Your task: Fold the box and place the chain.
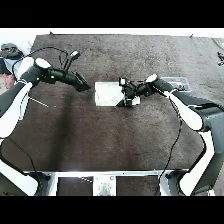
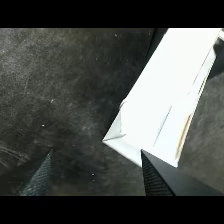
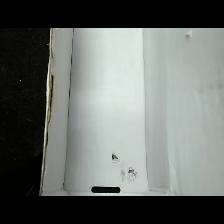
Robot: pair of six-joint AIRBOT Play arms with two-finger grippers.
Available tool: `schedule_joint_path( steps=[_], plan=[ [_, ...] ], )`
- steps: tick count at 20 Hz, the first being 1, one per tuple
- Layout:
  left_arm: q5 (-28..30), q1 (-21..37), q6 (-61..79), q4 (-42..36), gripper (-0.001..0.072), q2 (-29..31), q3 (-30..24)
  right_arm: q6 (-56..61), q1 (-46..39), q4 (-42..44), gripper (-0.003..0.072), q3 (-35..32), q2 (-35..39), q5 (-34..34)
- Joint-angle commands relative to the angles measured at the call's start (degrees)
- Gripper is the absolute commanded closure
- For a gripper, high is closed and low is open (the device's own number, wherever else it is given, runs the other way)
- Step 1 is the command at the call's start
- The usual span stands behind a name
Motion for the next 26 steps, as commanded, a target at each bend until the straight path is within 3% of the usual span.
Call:
schedule_joint_path(
  steps=[1, 3, 4, 5, 14, 26],
  plan=[
    [-3.56, 2.12, 15.47, -4.22, 0.0111, -4.52, -0.24, 0.02, 0.04, 0.02, 0.0364, 0.02, 0.04, 0.0],
    [-4.52, 0.96, 25.22, -4.42, 0.0108, -6.56, -0.24, 0.0, 0.04, 0.02, 0.0364, 0.02, 0.04, -0.02],
    [-4.7, 0.37, 28.52, -4.15, 0.0027, -7.63, -0.24, 0.0, 0.04, 0.02, 0.0364, 0.02, 0.04, 0.0],
    [-4.94, 0.26, 30.45, -3.87, -0.0011, -8.44, -0.24, 0.0, 0.04, 0.02, 0.0364, 0.02, 0.04, 0.0],
    [-11.45, 0.26, 41.97, -10.82, -0.0011, -10.49, -0.9, 0.0, 0.04, 0.02, 0.0364, 0.02, 0.04, 0.0],
    [-10.19, -1.73, 42.77, -8.92, -0.0011, -12.09, -0.9, 0.0, 0.04, 0.02, 0.0364, 0.02, 0.04, -0.02]
  ],
)
